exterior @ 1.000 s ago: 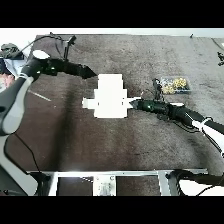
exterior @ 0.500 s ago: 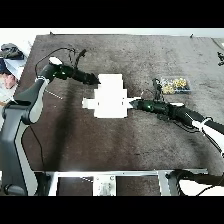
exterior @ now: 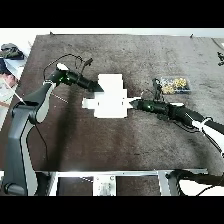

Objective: Fold the box and place the chain.

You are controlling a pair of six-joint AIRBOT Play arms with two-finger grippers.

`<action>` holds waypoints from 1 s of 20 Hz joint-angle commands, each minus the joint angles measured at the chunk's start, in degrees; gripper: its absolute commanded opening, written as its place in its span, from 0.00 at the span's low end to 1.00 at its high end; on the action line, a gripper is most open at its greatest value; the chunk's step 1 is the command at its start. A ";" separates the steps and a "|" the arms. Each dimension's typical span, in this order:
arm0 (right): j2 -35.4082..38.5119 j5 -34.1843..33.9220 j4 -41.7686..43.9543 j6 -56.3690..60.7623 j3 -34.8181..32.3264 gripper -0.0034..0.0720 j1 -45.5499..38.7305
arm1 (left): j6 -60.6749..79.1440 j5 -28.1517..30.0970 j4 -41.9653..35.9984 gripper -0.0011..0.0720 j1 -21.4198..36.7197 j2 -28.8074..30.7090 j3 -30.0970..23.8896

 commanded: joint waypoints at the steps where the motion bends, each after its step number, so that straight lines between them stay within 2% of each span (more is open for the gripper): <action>1: 0.04 0.50 0.00 -0.07 0.04 0.02 0.07 | 0.98 -2.05 -0.31 0.74 -0.83 -0.68 0.07; 3: 0.04 0.68 0.00 -0.07 0.04 0.02 0.07 | 0.98 -1.97 -0.28 0.74 -0.81 -0.70 0.07; 4: 0.04 0.68 0.00 -0.07 0.04 0.02 0.07 | 0.96 -2.16 -0.28 0.69 -0.83 -0.70 0.07; 5: 0.04 0.68 0.02 -0.07 0.04 0.02 0.07 | 0.96 -2.08 -0.28 0.59 -0.83 -0.70 0.07; 11: 0.04 0.68 0.00 -0.07 0.04 0.02 0.07 | 1.38 -2.93 -0.22 0.58 -0.07 -0.70 0.07; 12: 0.07 0.68 0.00 -0.07 0.04 0.02 0.07 | 1.36 -3.02 -0.24 0.42 0.31 -0.70 0.07; 14: 0.07 0.68 0.00 -0.07 0.04 0.02 0.07 | 1.40 -3.06 -0.20 0.41 0.42 -0.70 0.07; 16: 0.07 0.68 0.00 -0.07 0.04 0.02 0.07 | 1.57 -2.89 -0.22 0.30 0.42 -0.70 0.07; 17: 0.07 0.68 0.00 -0.07 0.04 0.02 0.07 | 1.88 -2.93 -0.22 0.29 0.42 -0.70 0.07; 18: 0.07 0.68 0.00 -0.07 0.04 0.02 0.07 | 1.90 -2.99 -0.20 0.15 0.42 -0.70 0.07; 19: 0.07 0.68 0.00 -0.07 0.04 0.02 0.07 | 1.99 -2.99 -0.20 0.13 0.42 -0.70 0.07; 20: 0.07 0.68 0.00 -0.09 0.04 0.03 0.07 | 2.36 -2.99 -0.20 0.03 0.39 -0.70 0.07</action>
